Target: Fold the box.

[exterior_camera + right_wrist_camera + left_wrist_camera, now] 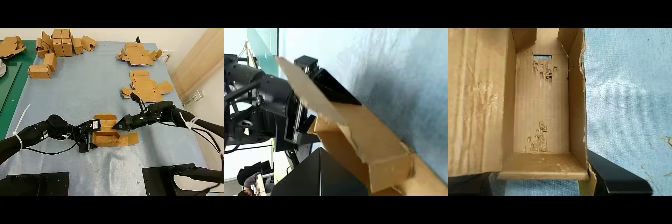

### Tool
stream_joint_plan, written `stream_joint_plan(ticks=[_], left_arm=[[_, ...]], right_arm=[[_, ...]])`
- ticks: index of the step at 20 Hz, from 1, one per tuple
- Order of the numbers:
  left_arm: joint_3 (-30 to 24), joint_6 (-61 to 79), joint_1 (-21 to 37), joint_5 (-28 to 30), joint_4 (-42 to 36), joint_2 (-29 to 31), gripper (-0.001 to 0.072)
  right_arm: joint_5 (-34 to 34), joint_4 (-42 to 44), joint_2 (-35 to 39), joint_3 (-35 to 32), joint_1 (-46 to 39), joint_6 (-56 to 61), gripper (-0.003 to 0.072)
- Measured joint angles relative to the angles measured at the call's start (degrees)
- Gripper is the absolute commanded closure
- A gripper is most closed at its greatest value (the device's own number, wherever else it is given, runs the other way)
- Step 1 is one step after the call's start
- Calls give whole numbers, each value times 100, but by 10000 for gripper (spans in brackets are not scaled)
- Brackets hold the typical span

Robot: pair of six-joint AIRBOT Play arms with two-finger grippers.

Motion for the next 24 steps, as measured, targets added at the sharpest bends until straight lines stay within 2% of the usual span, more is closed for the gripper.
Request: stream_joint_plan(ticks=[6, 11, 20, 24], left_arm=[[0, 0, -2, 0, -2, 0, 283], [0, 0, 0, -2, -2, 0, 283], [0, 0, 0, -2, 0, 0, 283], [0, 0, 0, 2, 0, 0, 283]], right_arm=[[181, 33, -767, 260, 42, -249, 690], [581, 52, -1064, 297, 52, -514, 690], [684, 44, -1108, 306, 50, -750, 688], [407, 310, -603, 317, -131, -885, 687]])
